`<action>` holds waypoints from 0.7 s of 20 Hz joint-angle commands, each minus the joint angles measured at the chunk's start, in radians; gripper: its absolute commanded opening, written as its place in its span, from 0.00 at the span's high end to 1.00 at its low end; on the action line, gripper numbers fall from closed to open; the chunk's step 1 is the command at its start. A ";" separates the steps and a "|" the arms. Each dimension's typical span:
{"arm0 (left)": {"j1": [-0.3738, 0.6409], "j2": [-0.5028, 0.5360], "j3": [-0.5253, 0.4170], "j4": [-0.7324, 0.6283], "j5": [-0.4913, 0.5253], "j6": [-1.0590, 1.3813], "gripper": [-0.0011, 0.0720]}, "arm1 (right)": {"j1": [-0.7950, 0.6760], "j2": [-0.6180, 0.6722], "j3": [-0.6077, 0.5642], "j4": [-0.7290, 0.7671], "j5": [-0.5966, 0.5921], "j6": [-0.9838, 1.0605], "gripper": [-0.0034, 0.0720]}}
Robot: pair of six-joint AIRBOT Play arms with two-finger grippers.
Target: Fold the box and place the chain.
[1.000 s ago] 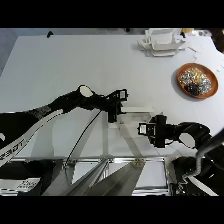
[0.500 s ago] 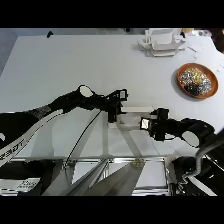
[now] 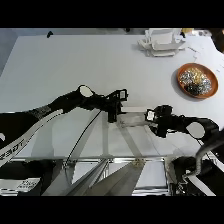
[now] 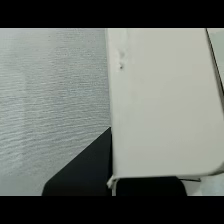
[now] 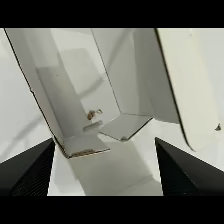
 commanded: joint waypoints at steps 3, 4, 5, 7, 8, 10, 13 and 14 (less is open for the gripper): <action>0.000 -0.001 0.000 0.000 0.000 0.000 0.97 | -0.120 -0.068 0.001 0.212 -0.008 -0.283 0.06; 0.000 -0.001 0.000 0.000 0.000 0.000 0.97 | -0.144 -0.076 0.001 0.248 0.000 -0.312 0.06; 0.000 -0.001 0.000 0.000 0.000 0.000 0.97 | -0.169 -0.087 0.001 0.278 0.019 -0.348 0.06; 0.000 -0.001 0.000 0.000 0.000 0.000 0.97 | -0.203 -0.114 0.001 0.332 0.058 -0.443 0.06; 0.000 -0.001 0.000 0.000 0.000 0.000 0.97 | -0.211 -0.129 0.001 0.366 0.068 -0.487 0.06; 0.000 -0.001 0.000 0.000 0.000 0.000 0.97 | -0.212 -0.168 0.001 0.428 0.074 -0.549 0.06; 0.000 -0.001 0.000 0.000 0.000 0.000 0.97 | -0.212 -0.226 0.003 0.481 0.078 -0.599 0.04; 0.000 -0.001 0.000 0.000 0.000 0.000 0.97 | -0.212 -0.248 0.008 0.496 0.086 -0.608 0.04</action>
